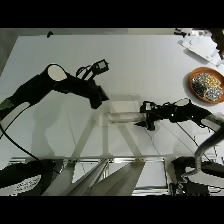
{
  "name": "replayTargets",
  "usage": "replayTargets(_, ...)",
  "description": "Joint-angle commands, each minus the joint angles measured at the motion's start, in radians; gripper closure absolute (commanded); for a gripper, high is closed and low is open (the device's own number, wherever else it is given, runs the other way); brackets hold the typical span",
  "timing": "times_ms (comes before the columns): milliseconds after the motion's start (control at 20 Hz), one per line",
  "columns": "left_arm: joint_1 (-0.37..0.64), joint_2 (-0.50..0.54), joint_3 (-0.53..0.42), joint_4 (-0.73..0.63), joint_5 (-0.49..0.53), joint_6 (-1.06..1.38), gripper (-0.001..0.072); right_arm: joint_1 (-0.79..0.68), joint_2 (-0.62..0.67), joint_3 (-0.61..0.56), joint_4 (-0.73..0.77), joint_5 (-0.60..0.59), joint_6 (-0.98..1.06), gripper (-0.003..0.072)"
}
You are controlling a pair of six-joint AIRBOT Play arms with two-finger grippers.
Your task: Fold the box and place the chain.
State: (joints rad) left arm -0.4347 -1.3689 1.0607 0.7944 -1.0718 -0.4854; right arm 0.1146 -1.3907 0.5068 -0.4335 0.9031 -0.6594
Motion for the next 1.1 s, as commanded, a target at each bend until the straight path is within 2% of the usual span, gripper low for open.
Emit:
replayTargets(0,0.032,0.031,-0.018,0.241,-0.224,-0.029,0.0707,0.000,0.001,0.001,0.000,0.001,0.000,0.0388)
replayTargets(50,0.032,0.031,-0.036,0.259,-0.242,-0.022,0.0702,0.000,0.001,0.001,0.000,0.001,0.000,0.0388)
replayTargets(150,0.027,0.031,-0.076,0.264,-0.255,-0.007,0.0567,0.000,0.001,0.001,0.000,0.001,0.000,0.0388)
replayTargets(300,-0.006,0.030,-0.124,0.262,-0.203,0.056,0.0555,0.000,0.001,0.001,0.000,0.001,0.000,0.0388)
replayTargets(550,-0.106,0.030,-0.135,0.253,0.023,0.113,0.0532,0.000,0.001,0.001,0.000,0.001,0.000,0.0388)
replayTargets(700,-0.135,0.030,-0.135,0.251,0.101,0.122,0.0532,0.000,0.001,0.001,0.000,0.001,0.000,0.0388)
replayTargets(800,-0.134,0.024,-0.135,0.267,0.102,0.126,0.0531,0.000,0.001,0.001,0.000,0.001,0.000,0.0388)
replayTargets(850,-0.134,0.015,-0.136,0.295,0.094,0.126,0.0497,0.000,0.001,0.001,0.000,0.001,0.000,0.0388)
replayTargets(950,-0.134,-0.016,-0.137,0.333,0.066,0.127,0.0381,0.000,0.001,0.001,0.000,0.001,0.000,0.0388)
replayTargets(1050,-0.134,-0.056,-0.138,0.341,0.045,0.127,0.0364,0.000,0.001,0.001,0.000,0.001,0.000,0.0388)
